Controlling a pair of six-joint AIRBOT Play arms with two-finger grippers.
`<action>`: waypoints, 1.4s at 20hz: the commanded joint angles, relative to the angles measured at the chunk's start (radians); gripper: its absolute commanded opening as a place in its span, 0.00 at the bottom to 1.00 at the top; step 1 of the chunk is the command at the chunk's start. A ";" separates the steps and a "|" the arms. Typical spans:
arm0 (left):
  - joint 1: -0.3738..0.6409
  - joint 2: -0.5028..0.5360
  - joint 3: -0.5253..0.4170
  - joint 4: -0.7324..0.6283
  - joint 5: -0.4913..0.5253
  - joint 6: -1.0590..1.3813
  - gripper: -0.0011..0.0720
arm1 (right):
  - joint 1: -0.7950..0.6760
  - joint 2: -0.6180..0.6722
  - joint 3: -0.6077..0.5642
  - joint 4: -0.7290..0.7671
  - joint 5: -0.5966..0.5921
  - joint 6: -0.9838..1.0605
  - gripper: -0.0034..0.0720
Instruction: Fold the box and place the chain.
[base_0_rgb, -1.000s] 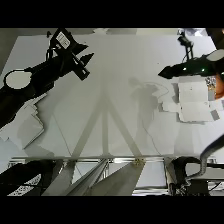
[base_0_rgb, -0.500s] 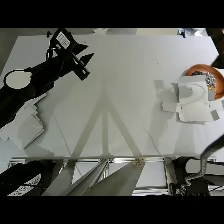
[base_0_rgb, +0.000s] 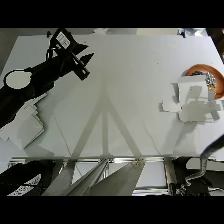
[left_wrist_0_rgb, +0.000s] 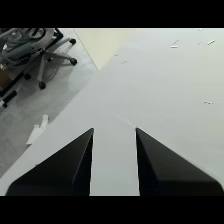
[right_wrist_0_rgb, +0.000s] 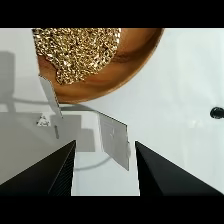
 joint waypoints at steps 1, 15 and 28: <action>-0.001 -0.001 0.001 0.000 0.000 0.000 0.42 | -0.049 -0.049 0.001 0.000 0.032 -0.019 0.61; -0.001 -0.001 0.001 0.000 0.000 0.000 0.42 | -0.137 -0.197 0.001 0.098 0.056 -0.071 0.60; -0.001 -0.001 0.001 0.000 0.000 0.000 0.42 | -0.175 -0.282 0.000 0.243 0.186 -0.035 0.13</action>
